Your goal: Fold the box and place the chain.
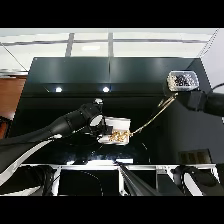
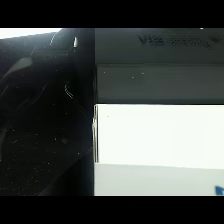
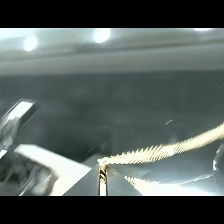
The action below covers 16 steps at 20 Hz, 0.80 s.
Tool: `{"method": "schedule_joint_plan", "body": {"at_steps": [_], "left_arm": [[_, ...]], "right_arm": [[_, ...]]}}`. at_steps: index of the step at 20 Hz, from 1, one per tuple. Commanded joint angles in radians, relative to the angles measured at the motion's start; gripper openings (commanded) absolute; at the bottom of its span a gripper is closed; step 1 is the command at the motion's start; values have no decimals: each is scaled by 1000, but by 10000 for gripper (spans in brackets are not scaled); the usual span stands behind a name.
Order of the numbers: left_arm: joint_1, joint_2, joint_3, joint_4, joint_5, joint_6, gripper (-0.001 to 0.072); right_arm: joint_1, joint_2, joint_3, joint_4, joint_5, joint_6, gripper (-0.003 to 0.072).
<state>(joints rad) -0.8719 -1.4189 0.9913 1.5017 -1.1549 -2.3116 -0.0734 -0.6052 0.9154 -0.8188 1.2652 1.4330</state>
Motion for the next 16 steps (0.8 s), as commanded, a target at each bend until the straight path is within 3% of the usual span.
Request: {"method": "schedule_joint_plan", "body": {"at_steps": [1, 9, 16], "left_arm": [[1, 0, 1, 0, 1, 0, 30], [1, 0, 0, 0, -2, 0, 30], [1, 0, 0, 0, -2, 0, 30]], "right_arm": [[1, 35, -12, 67, 115, -10, 9], [55, 35, -120, 157, 111, -35, 9], [254, 19, -127, 189, -50, -2, 9]]}}
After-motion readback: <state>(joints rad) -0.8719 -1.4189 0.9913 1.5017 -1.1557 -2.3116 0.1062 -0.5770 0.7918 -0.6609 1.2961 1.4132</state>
